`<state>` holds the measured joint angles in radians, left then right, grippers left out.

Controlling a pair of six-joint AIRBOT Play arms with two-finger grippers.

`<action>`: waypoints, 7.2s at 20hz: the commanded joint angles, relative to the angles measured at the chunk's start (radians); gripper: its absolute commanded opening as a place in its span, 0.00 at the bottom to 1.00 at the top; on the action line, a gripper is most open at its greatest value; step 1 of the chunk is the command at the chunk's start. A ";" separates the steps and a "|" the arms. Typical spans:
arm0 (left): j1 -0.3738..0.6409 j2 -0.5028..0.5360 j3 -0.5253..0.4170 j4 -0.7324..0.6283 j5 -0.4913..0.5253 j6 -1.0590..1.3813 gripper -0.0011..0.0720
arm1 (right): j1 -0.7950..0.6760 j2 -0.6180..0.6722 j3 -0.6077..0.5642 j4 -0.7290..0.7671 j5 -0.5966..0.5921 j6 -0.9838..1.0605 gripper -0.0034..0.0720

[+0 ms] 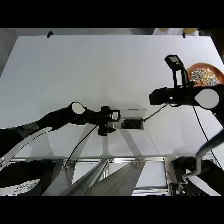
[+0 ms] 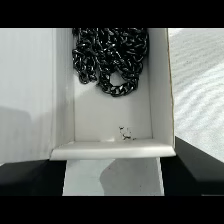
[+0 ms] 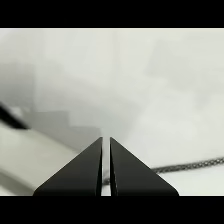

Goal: Fold the box and place the chain.

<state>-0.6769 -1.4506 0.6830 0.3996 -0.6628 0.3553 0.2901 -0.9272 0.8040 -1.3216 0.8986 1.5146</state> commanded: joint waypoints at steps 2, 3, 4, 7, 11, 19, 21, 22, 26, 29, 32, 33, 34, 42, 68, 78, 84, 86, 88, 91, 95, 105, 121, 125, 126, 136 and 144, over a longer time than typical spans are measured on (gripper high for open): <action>0.000 0.001 0.000 0.000 0.000 0.000 0.30 | -0.127 -0.153 -0.008 -0.159 0.000 0.087 0.16; 0.000 0.001 0.000 0.000 0.000 0.000 0.30 | -0.142 -0.197 -0.008 -0.162 0.001 0.087 0.30; 0.000 0.001 0.000 0.000 0.000 0.000 0.30 | -0.151 -0.235 -0.008 -0.169 0.000 0.101 0.38; 0.000 0.001 0.000 0.000 0.000 0.000 0.30 | -0.161 -0.321 -0.008 -0.196 -0.004 0.207 0.45; 0.000 0.001 0.000 0.000 0.000 0.000 0.30 | -0.161 -0.386 -0.008 -0.201 -0.008 0.216 0.50; 0.000 0.001 0.000 0.000 0.000 0.000 0.30 | -0.161 -0.439 -0.009 -0.227 0.018 0.250 0.40; 0.000 0.001 0.000 0.000 0.000 0.000 0.30 | -0.161 -0.444 -0.009 -0.227 0.026 0.238 0.25; 0.000 0.001 0.000 0.000 0.000 0.000 0.30 | -0.161 -0.439 -0.009 -0.228 0.027 0.226 0.08; 0.000 0.001 0.000 0.000 0.000 0.000 0.30 | -0.161 -0.373 -0.009 -0.230 0.043 0.178 0.07; 0.000 0.001 0.000 0.000 0.000 0.000 0.30 | -0.161 -0.289 -0.009 -0.230 0.061 0.152 0.06; 0.000 0.001 0.000 0.000 0.000 0.000 0.30 | -0.158 -0.216 -0.009 -0.227 0.080 0.152 0.06; 0.000 0.001 0.000 0.000 0.000 0.000 0.30 | -0.151 -0.200 -0.009 -0.231 0.087 0.151 0.06; 0.000 0.001 0.000 0.000 0.000 0.000 0.30 | -0.150 -0.195 -0.009 -0.230 0.088 0.152 0.07; 0.000 0.001 0.000 0.000 0.000 0.000 0.30 | -0.150 -0.285 -0.013 -0.275 0.066 0.161 0.31; 0.000 0.001 0.000 0.000 0.000 0.000 0.30 | -0.136 -0.270 -0.016 -0.259 0.209 0.038 0.07; 0.000 0.001 0.000 0.000 0.000 0.000 0.30 | 0.154 0.233 -0.016 0.105 0.263 0.029 0.07; 0.000 0.001 0.000 0.000 0.000 0.000 0.30 | 0.320 0.245 -0.016 0.220 0.068 0.028 0.07; 0.000 0.001 0.000 0.000 0.000 0.000 0.30 | 0.361 0.209 -0.016 0.217 0.026 0.028 0.07; 0.000 0.001 0.000 0.000 0.000 0.000 0.30 | 0.383 0.157 -0.016 0.186 0.005 0.029 0.07; 0.000 0.001 0.000 0.000 0.000 0.000 0.30 | 0.384 0.076 -0.016 0.137 0.005 0.029 0.07; 0.000 0.001 0.000 0.000 0.000 0.000 0.30 | 0.383 0.018 -0.015 0.117 -0.002 0.019 0.36; 0.000 0.001 0.000 0.000 0.000 0.000 0.30 | 0.010 0.091 0.026 -0.105 0.269 -0.071 0.23; 0.000 0.001 0.000 0.000 0.000 0.000 0.30 | -0.027 -0.296 -0.102 -0.069 -0.003 -0.083 0.35; 0.000 0.001 0.000 0.000 0.000 0.000 0.30 | -0.027 -0.331 -0.102 -0.053 -0.024 -0.083 0.35; 0.000 0.001 0.000 0.000 0.000 0.000 0.30 | -0.027 -0.341 -0.102 -0.039 -0.028 -0.083 0.35; 0.000 0.001 0.000 0.000 0.000 0.000 0.30 | -0.027 -0.310 -0.102 -0.046 0.003 -0.084 0.07; 0.000 0.001 0.000 0.000 0.000 0.000 0.30 | -0.027 0.024 -0.102 -0.006 0.143 -0.109 0.07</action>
<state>-0.6769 -1.4506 0.6830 0.4000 -0.6628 0.3557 0.2623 -1.0183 0.7013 -1.3716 0.9836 1.4261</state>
